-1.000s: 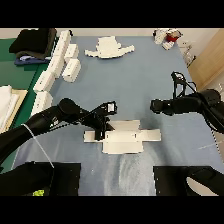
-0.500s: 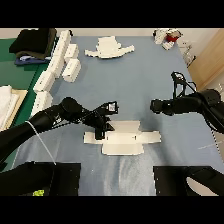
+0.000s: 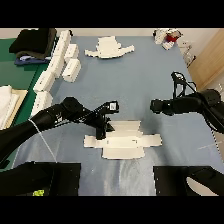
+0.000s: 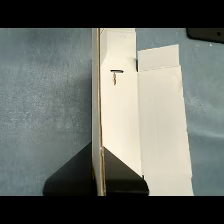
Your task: Fold the box.
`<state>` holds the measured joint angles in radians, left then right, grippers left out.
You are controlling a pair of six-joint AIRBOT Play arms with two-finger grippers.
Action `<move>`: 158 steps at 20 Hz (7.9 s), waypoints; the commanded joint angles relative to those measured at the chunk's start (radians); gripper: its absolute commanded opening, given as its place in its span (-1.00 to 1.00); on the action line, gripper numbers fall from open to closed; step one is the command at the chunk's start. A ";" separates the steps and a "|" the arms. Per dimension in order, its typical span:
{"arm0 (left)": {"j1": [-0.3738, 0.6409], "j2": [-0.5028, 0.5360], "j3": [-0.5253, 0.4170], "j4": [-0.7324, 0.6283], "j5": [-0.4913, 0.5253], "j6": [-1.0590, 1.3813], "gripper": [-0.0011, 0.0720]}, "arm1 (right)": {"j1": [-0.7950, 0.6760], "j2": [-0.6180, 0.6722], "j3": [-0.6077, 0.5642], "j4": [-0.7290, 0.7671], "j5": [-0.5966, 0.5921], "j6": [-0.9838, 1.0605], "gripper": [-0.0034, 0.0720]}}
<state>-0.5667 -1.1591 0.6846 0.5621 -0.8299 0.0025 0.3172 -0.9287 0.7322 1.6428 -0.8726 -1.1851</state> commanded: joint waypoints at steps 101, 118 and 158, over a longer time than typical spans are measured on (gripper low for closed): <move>0.001 -0.004 -0.011 0.021 -0.061 -0.055 -0.94 | 0.153 0.028 -0.352 0.610 0.064 -1.819 0.98; 0.001 -0.004 -0.011 0.021 -0.060 -0.055 -0.94 | 0.183 -0.021 -0.370 0.610 0.105 -1.819 0.45; 0.001 -0.003 -0.011 0.000 -0.060 -0.074 0.18 | 0.183 -0.021 -0.370 0.591 0.105 -1.819 0.45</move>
<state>-0.5674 -1.1633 0.6727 0.5690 -0.8829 -0.0570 0.5011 -0.9497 0.3630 2.2330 -0.7681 -3.0043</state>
